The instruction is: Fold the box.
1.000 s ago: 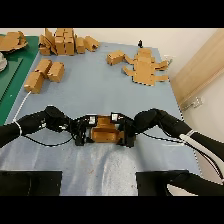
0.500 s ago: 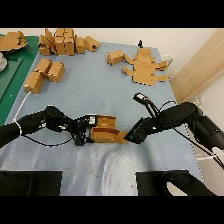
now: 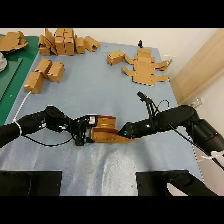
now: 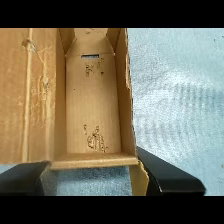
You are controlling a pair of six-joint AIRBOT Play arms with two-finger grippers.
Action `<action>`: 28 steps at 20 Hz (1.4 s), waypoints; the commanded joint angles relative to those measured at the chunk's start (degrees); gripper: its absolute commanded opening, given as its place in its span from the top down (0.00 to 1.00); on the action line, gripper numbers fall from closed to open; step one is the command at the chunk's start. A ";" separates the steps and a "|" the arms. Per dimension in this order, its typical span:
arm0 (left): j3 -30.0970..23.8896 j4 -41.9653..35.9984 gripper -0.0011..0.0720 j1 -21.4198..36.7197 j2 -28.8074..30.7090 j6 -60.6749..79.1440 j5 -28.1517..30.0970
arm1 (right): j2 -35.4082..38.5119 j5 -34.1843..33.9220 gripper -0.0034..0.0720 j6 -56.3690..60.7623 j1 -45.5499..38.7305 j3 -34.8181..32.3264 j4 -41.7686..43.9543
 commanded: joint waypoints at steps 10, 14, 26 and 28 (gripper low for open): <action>0.07 0.00 0.47 0.00 -0.04 0.00 0.02 | -30.42 0.96 0.96 -14.75 -0.96 15.69 19.21; 0.07 0.00 0.47 0.00 -0.04 0.00 0.00 | -40.00 -8.13 0.96 -28.89 -4.68 15.06 32.35; 0.07 0.00 0.47 0.00 -0.04 0.00 0.00 | -45.42 -3.85 0.96 -33.94 -7.61 10.99 34.40; 0.07 0.00 0.47 0.00 -0.04 0.00 0.00 | -45.99 -3.85 0.96 -33.94 -7.63 10.86 34.40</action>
